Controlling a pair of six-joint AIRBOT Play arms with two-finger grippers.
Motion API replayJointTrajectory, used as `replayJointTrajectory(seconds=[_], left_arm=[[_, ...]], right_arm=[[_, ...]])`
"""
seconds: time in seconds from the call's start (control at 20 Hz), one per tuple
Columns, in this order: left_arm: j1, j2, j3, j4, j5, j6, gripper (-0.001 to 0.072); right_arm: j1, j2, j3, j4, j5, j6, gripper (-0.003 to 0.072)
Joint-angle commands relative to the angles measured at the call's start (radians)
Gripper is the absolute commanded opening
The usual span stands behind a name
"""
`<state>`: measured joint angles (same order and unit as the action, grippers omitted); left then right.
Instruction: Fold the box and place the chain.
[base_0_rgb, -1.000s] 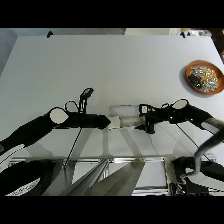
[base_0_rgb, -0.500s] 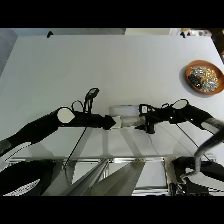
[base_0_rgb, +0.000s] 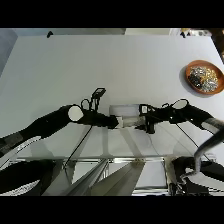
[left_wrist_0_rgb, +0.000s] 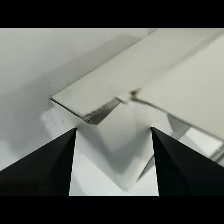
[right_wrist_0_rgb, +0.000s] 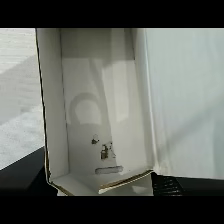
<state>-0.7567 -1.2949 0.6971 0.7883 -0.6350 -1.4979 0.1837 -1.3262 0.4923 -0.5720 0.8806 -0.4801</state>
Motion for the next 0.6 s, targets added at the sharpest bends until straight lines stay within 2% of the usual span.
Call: replayJointTrajectory(seconds=[0.0, 0.3, 0.4, 0.55], left_arm=[[-0.008, -0.013, 0.025, 0.089, -0.026, -0.116, 0.0514], [-0.021, -0.021, 0.095, 0.192, -0.09, -0.259, 0.0513], [-0.024, -0.043, 0.151, 0.263, -0.177, -0.342, 0.0513], [-0.024, -0.089, 0.267, 0.383, -0.378, -0.508, 0.0513]], right_arm=[[0.0, 0.0, 0.001, 0.0, -0.001, 0.0, 0.0275], [0.0, 0.0, 0.001, 0.0, -0.002, 0.0, 0.0275], [0.0, 0.0, 0.001, 0.001, -0.002, 0.0, 0.0275], [0.0, 0.0, 0.001, 0.001, -0.002, 0.0, 0.0275]])
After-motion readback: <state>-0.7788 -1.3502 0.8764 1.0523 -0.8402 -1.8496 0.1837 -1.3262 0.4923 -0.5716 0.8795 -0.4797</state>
